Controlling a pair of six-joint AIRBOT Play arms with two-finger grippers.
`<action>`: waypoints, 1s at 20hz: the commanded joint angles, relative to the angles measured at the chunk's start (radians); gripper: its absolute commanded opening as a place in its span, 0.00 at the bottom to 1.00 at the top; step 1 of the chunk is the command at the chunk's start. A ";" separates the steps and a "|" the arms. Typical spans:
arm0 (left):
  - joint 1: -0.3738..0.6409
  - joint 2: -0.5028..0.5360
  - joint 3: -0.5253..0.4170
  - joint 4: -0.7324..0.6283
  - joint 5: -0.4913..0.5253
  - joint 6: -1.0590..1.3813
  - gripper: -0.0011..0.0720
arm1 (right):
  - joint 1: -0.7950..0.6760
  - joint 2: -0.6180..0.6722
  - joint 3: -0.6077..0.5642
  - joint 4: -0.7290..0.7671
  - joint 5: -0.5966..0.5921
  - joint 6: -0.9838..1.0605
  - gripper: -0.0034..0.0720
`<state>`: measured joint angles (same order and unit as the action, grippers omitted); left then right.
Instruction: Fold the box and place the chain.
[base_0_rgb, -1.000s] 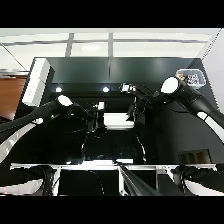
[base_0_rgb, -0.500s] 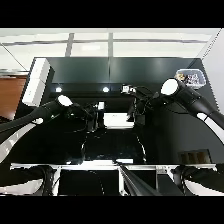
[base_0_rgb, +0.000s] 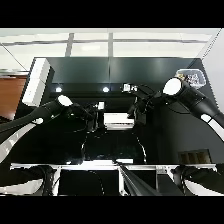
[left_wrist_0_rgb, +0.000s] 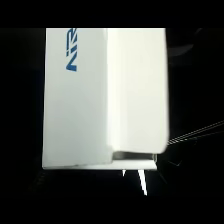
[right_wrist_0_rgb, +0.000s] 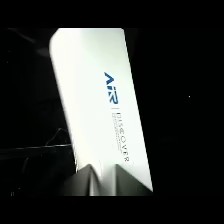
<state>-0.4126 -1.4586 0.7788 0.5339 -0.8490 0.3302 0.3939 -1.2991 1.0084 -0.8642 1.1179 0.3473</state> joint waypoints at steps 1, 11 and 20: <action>0.000 -0.001 0.001 0.001 0.000 0.003 0.52 | 0.001 0.002 0.000 -0.008 -0.003 0.000 0.21; 0.000 -0.001 0.001 0.000 0.000 0.003 0.52 | 0.001 0.002 -0.002 -0.010 0.016 0.000 0.22; 0.000 -0.001 0.001 0.000 0.000 0.003 0.52 | 0.001 0.002 -0.014 -0.012 0.015 0.000 0.22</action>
<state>-0.4126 -1.4586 0.7788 0.5343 -0.8490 0.3332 0.3943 -1.2976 0.9947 -0.8757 1.1339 0.3470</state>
